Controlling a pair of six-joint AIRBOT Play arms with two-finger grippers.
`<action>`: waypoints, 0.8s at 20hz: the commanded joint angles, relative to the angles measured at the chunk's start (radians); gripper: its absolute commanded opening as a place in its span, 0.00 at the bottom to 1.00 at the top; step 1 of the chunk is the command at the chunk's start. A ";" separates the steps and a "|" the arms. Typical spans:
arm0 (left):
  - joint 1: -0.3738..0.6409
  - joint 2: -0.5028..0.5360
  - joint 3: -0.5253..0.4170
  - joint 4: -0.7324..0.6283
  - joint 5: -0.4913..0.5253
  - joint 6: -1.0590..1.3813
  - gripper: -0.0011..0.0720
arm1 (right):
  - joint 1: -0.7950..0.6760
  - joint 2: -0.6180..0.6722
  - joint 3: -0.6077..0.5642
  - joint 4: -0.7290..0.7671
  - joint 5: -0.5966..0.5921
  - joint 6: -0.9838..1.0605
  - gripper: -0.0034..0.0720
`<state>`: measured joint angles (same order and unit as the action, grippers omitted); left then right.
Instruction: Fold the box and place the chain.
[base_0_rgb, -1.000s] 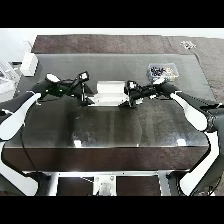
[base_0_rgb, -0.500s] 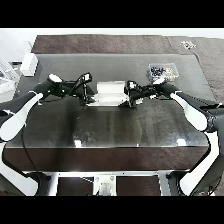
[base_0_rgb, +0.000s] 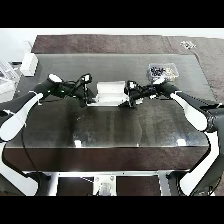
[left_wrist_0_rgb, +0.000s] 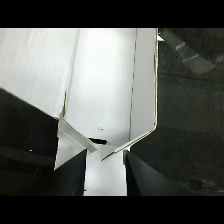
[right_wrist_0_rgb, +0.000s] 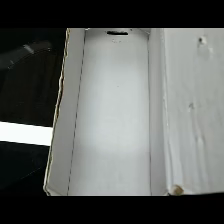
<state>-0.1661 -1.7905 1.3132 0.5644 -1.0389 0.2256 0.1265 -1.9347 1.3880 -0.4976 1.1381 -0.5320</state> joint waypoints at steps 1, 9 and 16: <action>0.000 -0.001 0.000 -0.022 0.011 0.011 0.41 | 0.001 0.000 0.000 0.000 0.000 0.000 0.82; -0.059 -0.001 0.000 -0.042 0.105 0.047 0.41 | 0.001 0.000 0.000 0.000 0.000 0.000 0.82; -0.061 -0.010 0.000 -0.138 0.117 0.097 0.65 | 0.001 0.000 0.000 0.000 0.000 0.000 0.82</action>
<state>-0.2249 -1.7939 1.3128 0.4644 -0.9298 0.3061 0.1265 -1.9347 1.3880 -0.4961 1.1358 -0.5308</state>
